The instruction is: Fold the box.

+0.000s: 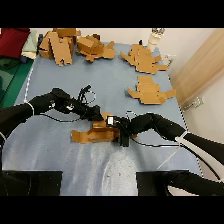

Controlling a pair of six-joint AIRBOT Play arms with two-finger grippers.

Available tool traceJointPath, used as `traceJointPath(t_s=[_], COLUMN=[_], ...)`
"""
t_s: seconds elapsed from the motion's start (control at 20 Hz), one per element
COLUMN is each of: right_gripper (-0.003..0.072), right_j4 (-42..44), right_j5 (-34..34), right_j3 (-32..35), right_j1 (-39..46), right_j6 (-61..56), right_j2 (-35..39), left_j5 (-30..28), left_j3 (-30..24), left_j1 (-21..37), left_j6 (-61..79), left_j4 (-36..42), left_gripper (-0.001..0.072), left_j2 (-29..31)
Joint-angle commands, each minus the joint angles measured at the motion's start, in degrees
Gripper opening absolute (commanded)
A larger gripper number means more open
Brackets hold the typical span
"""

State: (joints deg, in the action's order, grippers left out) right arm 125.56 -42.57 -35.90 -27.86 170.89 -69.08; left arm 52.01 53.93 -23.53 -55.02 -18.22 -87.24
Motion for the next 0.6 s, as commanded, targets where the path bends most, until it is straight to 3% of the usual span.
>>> traceJointPath(t_s=[0.0, 0.3, 0.4, 0.55], right_gripper=[0.0594, 0.0595, 0.0594, 0.0594], right_j4=[0.02, -0.02, -0.02, -0.02], right_j5=[-0.07, -0.09, -0.09, -0.22], right_j3=[0.02, 0.02, 0.02, 0.02], right_j1=[0.0, 0.0, 0.0, 0.0], right_j6=[0.02, 0.02, 0.02, 0.02], right_j2=[0.0, -0.02, -0.02, -0.02], left_j5=[-0.02, 3.65, 5.88, 12.63], left_j3=[0.04, 3.26, 5.88, 10.62], left_j1=[0.04, 0.07, 0.48, 3.61], left_j6=[0.39, 7.13, 9.38, 10.25], left_j4=[-0.02, 0.22, -0.13, -7.06], left_gripper=[0.0014, 0.0016, 0.0383, 0.0381], left_j2=[-0.09, 0.0, 0.61, 2.03])
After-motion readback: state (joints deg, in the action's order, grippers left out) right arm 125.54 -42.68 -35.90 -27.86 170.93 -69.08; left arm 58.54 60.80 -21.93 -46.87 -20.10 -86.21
